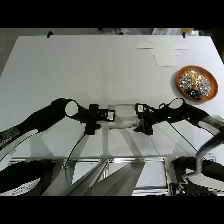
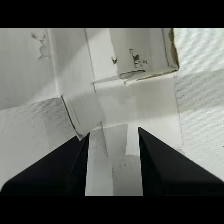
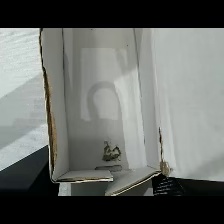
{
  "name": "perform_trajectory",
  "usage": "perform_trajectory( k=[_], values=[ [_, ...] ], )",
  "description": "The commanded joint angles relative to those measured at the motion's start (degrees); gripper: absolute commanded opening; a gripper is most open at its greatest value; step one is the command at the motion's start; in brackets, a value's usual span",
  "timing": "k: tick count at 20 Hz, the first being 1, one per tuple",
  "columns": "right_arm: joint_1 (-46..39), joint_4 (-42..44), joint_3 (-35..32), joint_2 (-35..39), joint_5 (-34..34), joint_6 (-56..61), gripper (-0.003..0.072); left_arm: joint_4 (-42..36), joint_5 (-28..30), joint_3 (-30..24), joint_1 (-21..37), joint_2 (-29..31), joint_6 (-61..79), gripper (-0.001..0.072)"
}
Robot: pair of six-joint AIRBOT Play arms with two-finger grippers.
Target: Fold the box and place the chain.
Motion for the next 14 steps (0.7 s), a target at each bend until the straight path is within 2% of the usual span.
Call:
perform_trajectory(
  k=[1, 2, 4, 10, 11, 12, 14],
  values=[
    [-0.02, 0.02, 0.04, 0.04, 0.02, 0.02, 0.0400, -0.85, -1.09, -0.02, -0.50, 0.00, -1.84, 0.0343],
    [-0.02, 0.02, 0.04, 0.04, 0.02, 0.02, 0.0400, -1.90, -0.90, -0.02, -1.18, 0.00, -1.75, 0.0341],
    [-0.02, 0.02, 0.04, 0.04, 0.02, 0.02, 0.0400, -2.45, -0.42, -0.02, -2.40, -0.02, -1.57, 0.0271],
    [0.00, 0.02, 0.04, 0.04, 0.02, 0.02, 0.0400, -4.66, 1.20, -0.02, -2.95, -0.07, -0.74, 0.0267],
    [-0.02, 0.02, 0.04, 0.04, 0.02, 0.02, 0.0400, -5.20, 2.05, -0.02, -2.95, -0.07, -0.76, 0.0247],
    [-0.02, 0.02, 0.04, 0.04, 0.02, 0.02, 0.0400, -5.46, 2.93, -0.02, -2.95, -0.07, -0.76, 0.0185],
    [-0.02, 0.02, 0.04, 0.04, 0.02, 0.02, 0.0400, -6.69, 3.85, -0.02, -2.99, -0.07, -0.74, 0.0147]
  ],
)
